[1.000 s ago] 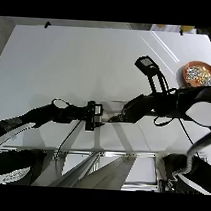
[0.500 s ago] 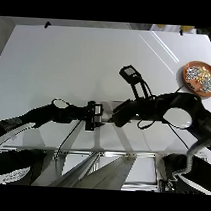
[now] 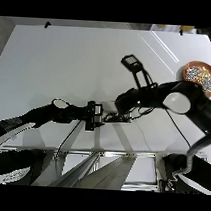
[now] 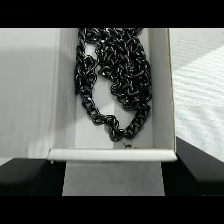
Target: Fold the box and place the chain.
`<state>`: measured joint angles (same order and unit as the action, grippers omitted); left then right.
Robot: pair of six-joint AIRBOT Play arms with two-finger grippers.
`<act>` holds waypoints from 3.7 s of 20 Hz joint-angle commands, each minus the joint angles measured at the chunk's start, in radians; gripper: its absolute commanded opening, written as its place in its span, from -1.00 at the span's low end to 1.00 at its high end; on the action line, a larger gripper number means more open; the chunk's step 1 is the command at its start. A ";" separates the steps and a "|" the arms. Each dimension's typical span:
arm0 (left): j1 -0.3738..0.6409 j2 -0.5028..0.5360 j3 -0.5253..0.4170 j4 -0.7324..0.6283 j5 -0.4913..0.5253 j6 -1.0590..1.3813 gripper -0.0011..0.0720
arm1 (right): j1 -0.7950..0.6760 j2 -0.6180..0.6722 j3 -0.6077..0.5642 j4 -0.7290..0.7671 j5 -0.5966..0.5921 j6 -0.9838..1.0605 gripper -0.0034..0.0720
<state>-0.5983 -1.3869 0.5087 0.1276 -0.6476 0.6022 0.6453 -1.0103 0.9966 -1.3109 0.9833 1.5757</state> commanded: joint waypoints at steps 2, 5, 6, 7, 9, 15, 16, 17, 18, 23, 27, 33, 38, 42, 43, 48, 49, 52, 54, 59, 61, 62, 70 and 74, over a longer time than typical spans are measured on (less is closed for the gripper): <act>0.000 0.000 0.000 0.000 0.000 0.000 -0.40 | -0.227 -0.013 0.051 -0.114 0.125 -0.005 -0.34; 0.000 0.000 0.000 0.000 0.000 0.000 -0.40 | -0.360 -0.027 0.001 -0.142 0.126 -0.003 -0.50; 0.000 0.000 0.000 0.000 0.000 0.000 -0.40 | -0.381 -0.031 -0.026 -0.151 0.118 -0.003 -0.50; 0.000 0.000 0.000 0.000 0.000 0.000 -0.40 | -0.395 -0.037 -0.059 -0.154 0.094 -0.003 -0.48; 0.000 0.000 0.000 0.000 0.000 0.000 -0.40 | -0.401 -0.061 -0.121 -0.155 0.020 -0.005 -0.26; 0.000 0.000 0.000 0.000 0.000 0.000 -0.40 | -0.401 -0.234 -0.170 -0.152 -0.059 -0.002 -0.12; 0.000 0.000 0.000 0.000 0.000 0.000 -0.40 | -0.401 -0.260 -0.170 -0.151 -0.060 -0.003 -0.12; 0.000 0.000 0.000 0.000 0.000 0.000 -0.40 | -0.401 -0.285 -0.170 -0.147 -0.059 -0.003 -0.12; 0.000 0.000 0.000 0.000 0.000 0.000 -0.40 | -0.401 -0.303 -0.170 -0.147 -0.060 -0.003 -0.12; 0.000 0.000 0.000 0.000 0.000 0.000 -0.40 | -0.401 -0.343 -0.170 -0.147 -0.087 -0.004 -0.12; 0.000 0.000 0.000 0.000 0.000 0.000 -0.40 | -0.401 -0.359 -0.170 -0.147 -0.089 -0.006 -0.12; 0.000 0.000 0.000 0.000 0.000 0.000 -0.40 | -0.378 -0.339 -0.170 -0.118 -0.113 -0.034 -0.12; 0.000 0.000 0.000 0.000 0.000 0.000 -0.40 | -0.364 -0.328 -0.170 -0.118 -0.117 -0.032 -0.12; 0.000 0.000 0.000 0.000 0.000 0.000 -0.40 | -0.364 -0.339 -0.170 -0.124 -0.116 -0.006 -0.12; 0.000 0.000 0.000 0.000 0.000 0.000 -0.40 | -0.364 -0.348 -0.170 -0.128 -0.115 0.003 -0.12; 0.000 0.000 0.000 0.000 0.000 0.000 -0.40 | -0.364 -0.367 -0.170 -0.128 -0.113 0.002 -0.48; 0.000 0.000 0.000 0.000 0.000 0.000 -0.40 | -0.364 -0.367 -0.170 -0.129 -0.113 0.001 -0.49; 0.000 0.000 0.000 0.000 0.000 0.000 -0.40 | -0.364 -0.357 -0.170 -0.128 -0.111 -0.007 -0.86; 0.000 0.000 0.000 0.000 0.000 0.000 -0.40 | -0.364 -0.319 -0.170 -0.128 -0.106 -0.007 -0.87; 0.000 0.000 0.000 0.000 0.000 0.000 -0.40 | -0.364 -0.157 -0.170 -0.126 -0.034 -0.011 -0.87; 0.000 0.000 0.000 0.000 0.000 0.000 -0.40 | -0.364 -0.098 -0.170 -0.116 0.002 -0.014 -0.87; 0.000 0.000 0.000 0.000 0.000 0.000 -0.40 | -0.364 -0.074 -0.170 -0.102 0.019 -0.018 -0.86; 0.000 0.000 0.000 0.000 0.000 0.000 -0.40 | -0.364 0.070 -0.170 0.317 0.102 -0.294 -0.87; 0.000 0.000 0.000 0.000 0.000 0.000 -0.40 | -0.364 0.141 -0.170 0.470 0.117 -0.356 -0.87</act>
<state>-0.5983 -1.3869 0.5087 0.1276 -0.6476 0.6022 0.2806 -0.9184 0.8265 -0.9882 1.0813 1.2892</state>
